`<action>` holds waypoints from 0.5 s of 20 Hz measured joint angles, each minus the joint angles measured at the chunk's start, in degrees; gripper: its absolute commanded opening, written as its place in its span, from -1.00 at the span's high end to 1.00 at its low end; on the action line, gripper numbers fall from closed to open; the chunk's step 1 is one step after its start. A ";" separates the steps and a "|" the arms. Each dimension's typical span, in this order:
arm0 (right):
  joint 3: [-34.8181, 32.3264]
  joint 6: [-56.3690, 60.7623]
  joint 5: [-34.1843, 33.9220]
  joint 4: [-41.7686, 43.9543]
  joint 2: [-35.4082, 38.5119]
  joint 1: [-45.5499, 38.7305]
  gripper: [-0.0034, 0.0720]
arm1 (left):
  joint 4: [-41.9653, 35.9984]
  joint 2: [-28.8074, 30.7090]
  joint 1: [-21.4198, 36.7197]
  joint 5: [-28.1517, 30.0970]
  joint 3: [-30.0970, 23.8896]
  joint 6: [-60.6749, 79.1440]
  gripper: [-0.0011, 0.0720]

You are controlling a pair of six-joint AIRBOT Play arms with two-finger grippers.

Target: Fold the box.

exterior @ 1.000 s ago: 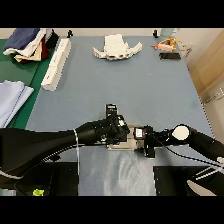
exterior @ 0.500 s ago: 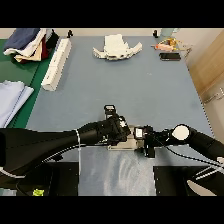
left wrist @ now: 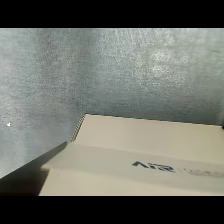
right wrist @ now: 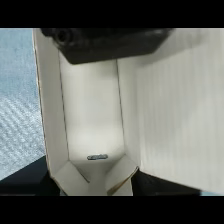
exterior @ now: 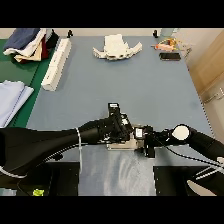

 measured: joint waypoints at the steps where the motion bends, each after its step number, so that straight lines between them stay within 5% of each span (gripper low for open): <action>1: 0.00 -0.02 -0.02 0.00 0.00 0.00 -0.35 | 0.20 0.00 0.04 -0.68 0.31 0.42 -0.46; 10: 0.00 -0.02 0.00 0.00 0.00 0.00 -0.35 | 0.94 -0.04 0.07 -3.52 -0.07 0.81 -0.46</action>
